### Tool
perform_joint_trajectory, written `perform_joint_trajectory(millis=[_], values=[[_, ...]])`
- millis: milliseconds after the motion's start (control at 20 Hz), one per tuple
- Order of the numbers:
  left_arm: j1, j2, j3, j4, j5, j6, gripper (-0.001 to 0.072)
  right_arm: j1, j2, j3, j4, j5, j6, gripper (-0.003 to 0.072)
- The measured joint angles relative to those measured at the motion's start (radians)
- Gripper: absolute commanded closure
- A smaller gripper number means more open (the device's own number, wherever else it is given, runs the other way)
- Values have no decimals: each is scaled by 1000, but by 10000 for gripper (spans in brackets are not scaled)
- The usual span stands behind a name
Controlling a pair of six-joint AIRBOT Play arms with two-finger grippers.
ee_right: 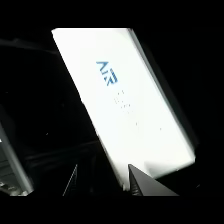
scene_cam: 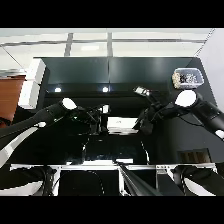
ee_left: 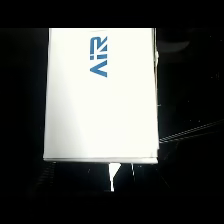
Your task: Fold the box and place the chain.
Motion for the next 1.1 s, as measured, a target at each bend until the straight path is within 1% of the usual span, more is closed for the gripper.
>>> perform_joint_trajectory(millis=[50,100,250,350,500,600,750,900,1100], values=[[0,0,0,0,0,0,357,-29,4,-4,5,39,32,459],[0,0,0,0,0,0,357,-56,6,-12,22,71,57,687],[0,0,1,0,0,0,357,-114,11,-45,134,98,92,677],[0,0,1,0,0,-1,357,-133,12,-66,219,50,106,676],[0,0,2,0,0,-1,357,-146,1,-90,341,-54,139,676],[0,0,2,0,0,-1,357,-143,-25,-98,393,-90,172,676],[0,0,2,0,0,-1,357,-117,-87,-106,433,-109,201,677],[0,0,2,0,0,-1,357,-89,-135,-109,435,-114,214,677],[0,0,2,0,0,-1,357,-77,-158,-113,376,-119,246,677]])
